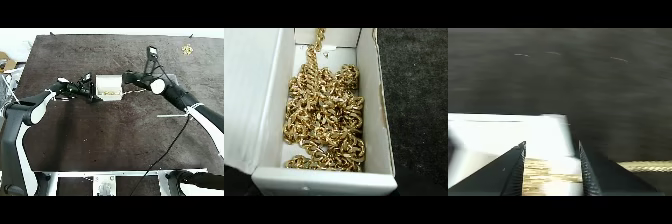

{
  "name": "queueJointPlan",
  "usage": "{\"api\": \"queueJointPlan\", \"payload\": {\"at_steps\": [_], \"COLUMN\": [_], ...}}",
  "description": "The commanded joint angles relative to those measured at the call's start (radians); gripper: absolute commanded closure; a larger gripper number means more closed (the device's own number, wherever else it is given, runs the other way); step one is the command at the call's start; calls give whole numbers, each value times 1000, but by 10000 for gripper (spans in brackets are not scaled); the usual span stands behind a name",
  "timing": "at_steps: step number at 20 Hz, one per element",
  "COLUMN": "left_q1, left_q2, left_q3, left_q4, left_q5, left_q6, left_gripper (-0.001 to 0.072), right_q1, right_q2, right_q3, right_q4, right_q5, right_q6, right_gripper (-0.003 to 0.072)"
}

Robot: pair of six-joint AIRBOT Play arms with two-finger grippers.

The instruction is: Fold the box and place the chain.

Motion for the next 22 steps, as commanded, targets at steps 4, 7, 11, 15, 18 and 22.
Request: {"api": "queueJointPlan", "payload": {"at_steps": [4, 7, 11, 15, 18, 22], "left_q1": [0, 0, 0, 0, 0, 0], "left_q2": [0, 0, 0, 0, 0, 0], "left_q3": [0, 0, 0, 0, 0, 0], "left_q4": [0, 0, 0, 0, 0, 0], "left_q5": [0, 0, 0, 0, 1, 0], "left_q6": [0, 0, 0, 0, 0, 0], "left_gripper": [297, 298, 297, 297, 297, 298], "right_q1": [-243, -264, -221, -212, -208, -176], "right_q2": [-57, -105, -141, -183, -208, -209], "right_q3": [-141, -147, -145, -143, -140, -125], "right_q4": [-30, 14, 88, 151, 188, 188], "right_q5": [32, 5, -123, -190, -209, -238], "right_q6": [51, 54, 54, 54, 54, 53], "right_gripper": [303, 364, 469, 469, 469, 470]}}
